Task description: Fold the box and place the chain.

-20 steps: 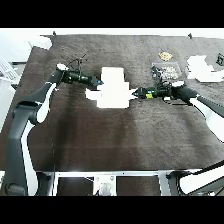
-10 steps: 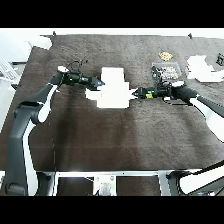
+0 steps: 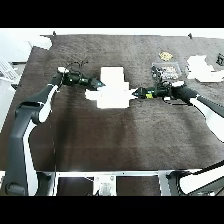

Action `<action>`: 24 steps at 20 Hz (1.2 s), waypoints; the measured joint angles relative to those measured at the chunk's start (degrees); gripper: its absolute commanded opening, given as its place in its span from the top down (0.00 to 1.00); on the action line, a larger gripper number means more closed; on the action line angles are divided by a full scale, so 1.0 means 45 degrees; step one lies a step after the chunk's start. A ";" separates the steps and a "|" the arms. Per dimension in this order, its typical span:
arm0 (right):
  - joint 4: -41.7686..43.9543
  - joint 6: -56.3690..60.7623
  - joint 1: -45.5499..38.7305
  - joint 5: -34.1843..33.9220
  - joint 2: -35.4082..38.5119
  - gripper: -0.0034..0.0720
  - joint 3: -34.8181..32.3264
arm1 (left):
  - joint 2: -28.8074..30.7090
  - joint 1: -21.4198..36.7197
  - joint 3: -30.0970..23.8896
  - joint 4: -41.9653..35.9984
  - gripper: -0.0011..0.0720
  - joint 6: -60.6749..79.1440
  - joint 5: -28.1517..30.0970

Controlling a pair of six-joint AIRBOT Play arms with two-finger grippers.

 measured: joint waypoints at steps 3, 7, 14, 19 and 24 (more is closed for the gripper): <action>0.0000 0.0000 0.0005 0.0000 0.0000 0.94 0.0000 | -0.0044 0.0000 0.0000 -0.0141 0.81 0.0087 -0.0019; -0.0005 0.0000 0.0005 0.0000 0.0000 0.94 0.0000 | -0.0058 0.0000 0.0000 -0.0277 0.95 0.0291 0.0000; -0.0010 -0.0019 -0.0364 0.0015 0.0000 0.57 0.0000 | -0.0068 -0.0005 0.0000 -0.0544 0.96 0.1792 -0.0665; 0.0044 -0.0034 -0.1409 0.0019 0.0000 0.57 0.0000 | -0.0063 -0.0005 -0.0015 -0.0646 0.97 0.3327 -0.1472; 0.0471 -0.0083 -0.2152 0.0024 0.0000 0.57 0.0000 | -0.0049 -0.0005 -0.0053 -0.0889 0.97 0.5246 -0.2229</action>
